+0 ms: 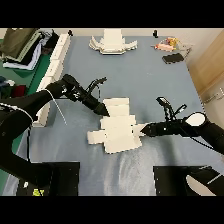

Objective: Fold the box.

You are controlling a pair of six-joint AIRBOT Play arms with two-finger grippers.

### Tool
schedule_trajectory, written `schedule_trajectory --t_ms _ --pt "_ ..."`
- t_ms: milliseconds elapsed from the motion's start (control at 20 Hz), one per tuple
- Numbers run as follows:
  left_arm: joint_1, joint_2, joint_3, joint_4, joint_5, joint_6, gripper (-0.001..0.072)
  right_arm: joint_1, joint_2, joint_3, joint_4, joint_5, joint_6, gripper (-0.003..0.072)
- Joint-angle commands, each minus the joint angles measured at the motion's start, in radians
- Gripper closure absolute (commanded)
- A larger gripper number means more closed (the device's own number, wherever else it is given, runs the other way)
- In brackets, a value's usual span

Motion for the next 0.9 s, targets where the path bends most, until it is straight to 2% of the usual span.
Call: schedule_trajectory --t_ms 0,100,250,350,500,650,700,750,850 --pt "-0.001 -0.001 0.000 -0.003 0.001 0.005 0.0695 0.001 0.001 0.000 0.001 0.002 0.001 0.0678" --pt "-0.001 -0.001 0.000 -0.027 -0.001 0.002 0.0695 0.000 0.001 0.000 0.000 0.000 0.001 0.0650" --pt "-0.001 -0.001 0.000 -0.057 0.002 0.021 0.0695 -0.001 0.001 0.006 -0.048 -0.016 0.001 0.0510" --pt "0.000 0.000 0.000 -0.059 0.003 0.105 0.0696 -0.001 0.001 0.021 -0.143 -0.059 0.023 0.0510" --pt "-0.001 0.010 0.000 -0.058 0.002 0.208 0.0697 -0.001 0.001 0.066 -0.367 -0.161 0.236 0.0511" --pt "-0.001 0.043 -0.001 -0.058 0.011 0.296 0.0699 -0.001 0.001 0.117 -0.542 -0.172 0.392 0.0504" --pt "-0.005 0.055 -0.001 -0.056 0.028 0.316 0.0700 -0.001 0.001 0.127 -0.566 -0.172 0.415 0.0412" --pt "-0.010 0.073 -0.004 -0.054 0.055 0.339 0.0702 -0.001 0.001 0.134 -0.571 -0.172 0.425 0.0376" --pt "-0.026 0.121 -0.028 -0.056 0.139 0.401 0.0702 -0.001 0.001 0.136 -0.568 -0.172 0.449 0.0377"
